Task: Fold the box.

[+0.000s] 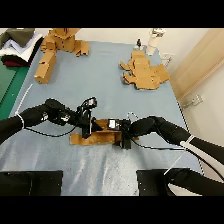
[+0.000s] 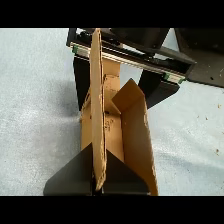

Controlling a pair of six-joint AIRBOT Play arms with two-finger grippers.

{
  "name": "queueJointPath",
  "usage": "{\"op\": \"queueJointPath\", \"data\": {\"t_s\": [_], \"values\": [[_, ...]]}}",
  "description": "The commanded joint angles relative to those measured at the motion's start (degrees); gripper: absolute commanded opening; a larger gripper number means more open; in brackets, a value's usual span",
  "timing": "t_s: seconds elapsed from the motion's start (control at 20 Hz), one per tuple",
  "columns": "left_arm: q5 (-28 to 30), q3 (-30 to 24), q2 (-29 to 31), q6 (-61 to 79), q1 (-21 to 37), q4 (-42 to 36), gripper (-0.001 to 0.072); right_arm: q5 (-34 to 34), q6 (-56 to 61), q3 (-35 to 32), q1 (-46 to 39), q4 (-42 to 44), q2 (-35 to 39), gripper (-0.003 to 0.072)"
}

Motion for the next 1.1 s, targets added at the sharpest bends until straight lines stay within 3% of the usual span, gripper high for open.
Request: {"op": "queueJointPath", "data": {"t_s": [0.0, 0.2, 0.25, 0.45, 0.6, 1.05], "values": [[0.02, 0.07, -0.04, 0.00, 0.04, 0.00, 0.0013, 1.33, 0.04, 0.04, 0.02, 0.57, -0.66, 0.0626], [0.02, 0.07, -0.04, 0.02, 0.04, 0.00, 0.0013, 1.31, 0.09, 0.04, 0.02, 0.57, -1.05, 0.0610], [0.02, 0.07, -0.04, 0.02, 0.04, 0.00, 0.0012, 1.31, 0.09, 0.04, 0.02, 0.55, -1.38, 0.0558], [0.02, 0.07, -0.04, 0.02, 0.04, 0.00, 0.0013, 1.31, 0.09, 0.04, 0.07, 0.59, -2.47, 0.0557], [0.02, 0.07, -0.04, 0.00, 0.04, 0.00, 0.0013, 0.98, 0.07, 0.04, 0.13, 0.55, -2.73, 0.0437], [1.49, 0.07, -0.04, 0.17, 0.04, -0.92, 0.0013, 0.87, 0.07, 0.04, 0.13, 0.55, -2.91, 0.0438]]}}
